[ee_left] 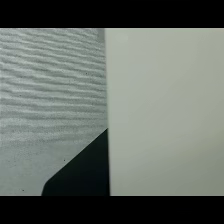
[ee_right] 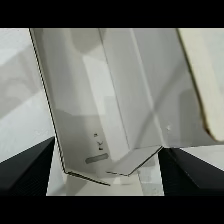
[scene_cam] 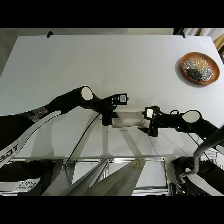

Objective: Fold the box and place the chain.

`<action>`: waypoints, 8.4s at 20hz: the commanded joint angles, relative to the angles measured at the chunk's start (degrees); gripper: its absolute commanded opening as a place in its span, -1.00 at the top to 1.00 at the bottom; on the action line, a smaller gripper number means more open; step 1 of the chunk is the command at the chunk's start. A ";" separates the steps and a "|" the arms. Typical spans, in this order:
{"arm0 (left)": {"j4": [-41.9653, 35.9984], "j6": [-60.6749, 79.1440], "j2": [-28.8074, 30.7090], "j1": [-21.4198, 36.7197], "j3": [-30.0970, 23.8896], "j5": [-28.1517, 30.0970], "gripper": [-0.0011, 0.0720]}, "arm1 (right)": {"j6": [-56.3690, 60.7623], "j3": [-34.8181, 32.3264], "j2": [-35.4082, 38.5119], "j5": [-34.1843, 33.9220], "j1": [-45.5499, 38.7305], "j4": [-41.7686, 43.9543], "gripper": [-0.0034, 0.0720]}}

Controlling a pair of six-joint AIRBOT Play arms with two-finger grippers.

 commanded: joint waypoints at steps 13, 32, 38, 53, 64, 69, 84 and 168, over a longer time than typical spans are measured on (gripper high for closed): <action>0.00 0.00 -0.02 -0.02 0.00 0.09 0.94 | -5.60 0.00 -5.49 0.31 2.05 2.95 -0.80; 0.00 0.00 -0.02 -0.02 0.00 0.09 0.94 | -10.10 0.02 -9.92 -1.22 2.05 6.86 -0.48; 0.02 0.00 -0.02 -0.02 0.00 0.09 0.94 | -11.10 0.00 -10.03 -1.29 2.05 7.04 -0.12; 0.00 0.00 -0.02 -0.02 0.00 0.09 0.94 | -11.06 0.00 -10.01 -0.79 2.05 6.34 0.13; 0.00 0.00 -0.02 -0.02 0.00 0.07 0.94 | -11.04 0.00 -10.01 1.07 2.03 6.82 0.10; 0.00 0.00 -0.02 -0.02 0.00 0.07 0.94 | -11.04 0.00 -10.01 3.69 2.03 8.55 -0.40; 0.00 0.00 -0.02 -0.02 0.00 0.09 0.94 | -11.06 0.00 -10.01 0.68 2.03 11.28 0.01; -21.88 -20.65 1.27 -0.02 -0.02 18.95 0.96 | -14.47 0.00 -9.79 -3.45 2.05 10.99 0.21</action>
